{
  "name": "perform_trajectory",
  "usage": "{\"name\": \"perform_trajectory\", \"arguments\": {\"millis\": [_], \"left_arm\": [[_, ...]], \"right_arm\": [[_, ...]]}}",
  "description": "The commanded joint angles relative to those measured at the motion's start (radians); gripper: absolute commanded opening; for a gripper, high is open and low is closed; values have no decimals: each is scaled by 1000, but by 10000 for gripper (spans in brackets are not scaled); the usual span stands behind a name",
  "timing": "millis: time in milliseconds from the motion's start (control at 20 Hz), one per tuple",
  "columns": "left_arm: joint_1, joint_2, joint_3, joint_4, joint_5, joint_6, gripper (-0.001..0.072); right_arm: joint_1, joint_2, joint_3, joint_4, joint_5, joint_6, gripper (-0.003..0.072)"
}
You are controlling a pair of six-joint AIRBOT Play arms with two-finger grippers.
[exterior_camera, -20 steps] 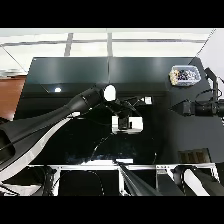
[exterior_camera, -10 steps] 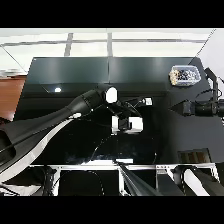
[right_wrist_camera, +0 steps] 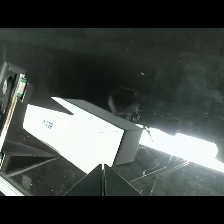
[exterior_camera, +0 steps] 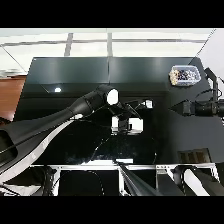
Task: Fold the box and place the chain.
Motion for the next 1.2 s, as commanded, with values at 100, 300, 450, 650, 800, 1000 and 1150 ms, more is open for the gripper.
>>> {"name": "perform_trajectory", "arguments": {"millis": [100,300,450,650,800,1000,1150], "left_arm": [[-1,-21,-1,12,7,34,711],[-8,-82,-1,24,-5,32,710],[-24,-73,14,128,3,-70,371],[72,10,48,273,-1,-269,270],[292,62,49,371,-8,-405,272],[677,66,73,391,56,-589,296],[931,10,148,332,136,-678,296]], "right_arm": [[0,0,1,0,0,0,17],[0,0,1,0,0,0,17],[0,0,1,-1,0,0,17],[0,0,1,-3,0,0,17],[0,0,1,10,-3,3,17],[0,0,1,35,-37,5,17],[0,0,1,35,-79,46,17]]}}
